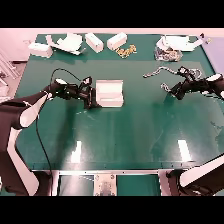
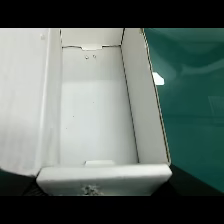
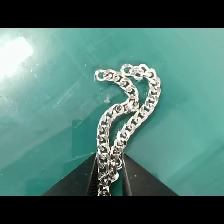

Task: Fold the box and place the chain.

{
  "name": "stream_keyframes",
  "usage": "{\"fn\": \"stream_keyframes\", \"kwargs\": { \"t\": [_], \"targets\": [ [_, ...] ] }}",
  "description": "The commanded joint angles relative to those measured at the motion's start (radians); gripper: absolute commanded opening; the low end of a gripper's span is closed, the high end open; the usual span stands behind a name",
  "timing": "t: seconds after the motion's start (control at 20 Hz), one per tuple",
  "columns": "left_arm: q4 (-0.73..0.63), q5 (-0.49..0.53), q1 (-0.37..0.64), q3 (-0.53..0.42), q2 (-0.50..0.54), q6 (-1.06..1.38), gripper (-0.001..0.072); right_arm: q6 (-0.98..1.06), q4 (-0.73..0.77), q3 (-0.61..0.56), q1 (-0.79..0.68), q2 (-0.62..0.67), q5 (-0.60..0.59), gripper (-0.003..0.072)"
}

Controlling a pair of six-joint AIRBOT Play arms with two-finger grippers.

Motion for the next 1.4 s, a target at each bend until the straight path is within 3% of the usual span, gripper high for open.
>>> {"fn": "stream_keyframes", "kwargs": {
  "t": [0.0,0.25,0.6,0.65,0.7,0.75,0.95,1.25,1.35],
  "targets": [
    [-0.001,0.0,0.001,0.001,0.001,0.0,0.0579,0.048,0.008,0.022,0.008,0.008,0.01,0.001],
    [-0.001,0.0,0.001,0.001,0.001,0.0,0.0579,0.062,0.1,0.027,0.02,0.146,0.018,0.0009],
    [-0.001,0.0,0.001,0.001,0.001,0.0,0.0579,0.116,0.128,0.025,0.022,0.279,0.125,0.0011],
    [-0.001,0.0,0.001,0.001,0.001,0.0,0.0579,0.126,0.12,0.013,0.018,0.273,0.126,0.0042],
    [-0.001,0.0,0.001,0.001,0.001,0.0,0.0579,0.124,0.116,-0.003,0.01,0.256,0.126,0.0366],
    [-0.001,0.0,0.001,0.001,0.001,0.0,0.0579,0.111,0.092,-0.011,0.003,0.232,0.134,0.0441],
    [-0.001,0.0,0.001,0.001,0.001,0.0,0.0579,0.066,0.039,-0.017,-0.026,0.114,0.122,0.0443],
    [-0.001,0.0,0.001,0.001,0.001,0.0,0.0579,-0.023,0.042,-0.013,-0.026,0.061,0.061,0.0449],
    [-0.001,0.0,0.001,0.001,0.001,0.0,0.0579,-0.03,0.051,-0.008,-0.024,0.053,0.058,0.0393]
  ]
}}
